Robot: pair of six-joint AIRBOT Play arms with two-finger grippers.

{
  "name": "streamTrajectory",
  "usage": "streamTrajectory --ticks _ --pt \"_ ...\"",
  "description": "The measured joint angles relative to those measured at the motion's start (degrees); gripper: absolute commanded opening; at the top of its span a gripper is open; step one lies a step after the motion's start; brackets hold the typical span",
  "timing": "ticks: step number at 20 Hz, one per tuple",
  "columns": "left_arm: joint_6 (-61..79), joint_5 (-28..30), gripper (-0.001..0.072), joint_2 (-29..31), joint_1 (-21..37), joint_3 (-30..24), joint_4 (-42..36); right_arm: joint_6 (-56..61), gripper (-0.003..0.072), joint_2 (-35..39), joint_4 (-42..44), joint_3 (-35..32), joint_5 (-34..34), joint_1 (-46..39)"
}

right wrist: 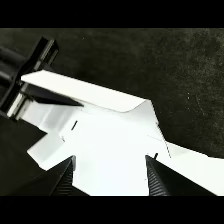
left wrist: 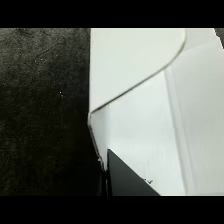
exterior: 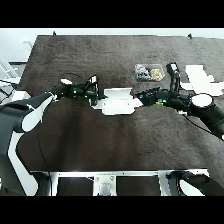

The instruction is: Fold the box and place the chain.

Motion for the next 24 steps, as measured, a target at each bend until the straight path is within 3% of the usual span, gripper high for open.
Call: streamTrajectory --ticks 9,15,24 --pt "-0.24 2.8 0.0023 0.02 -0.07 0.0 -0.04 -12.09 0.057 -2.34 -15.8 0.0 2.89 2.84" --pt "-0.26 2.91 0.0023 0.04 -0.07 0.02 0.0 -20.46 0.0571 -8.13 -17.46 0.0 1.64 7.3" --pt "1.62 -2.45 0.0021 0.0 -0.09 0.0 0.37 -23.28 0.057 -10.88 -17.73 0.0 -0.02 8.98"
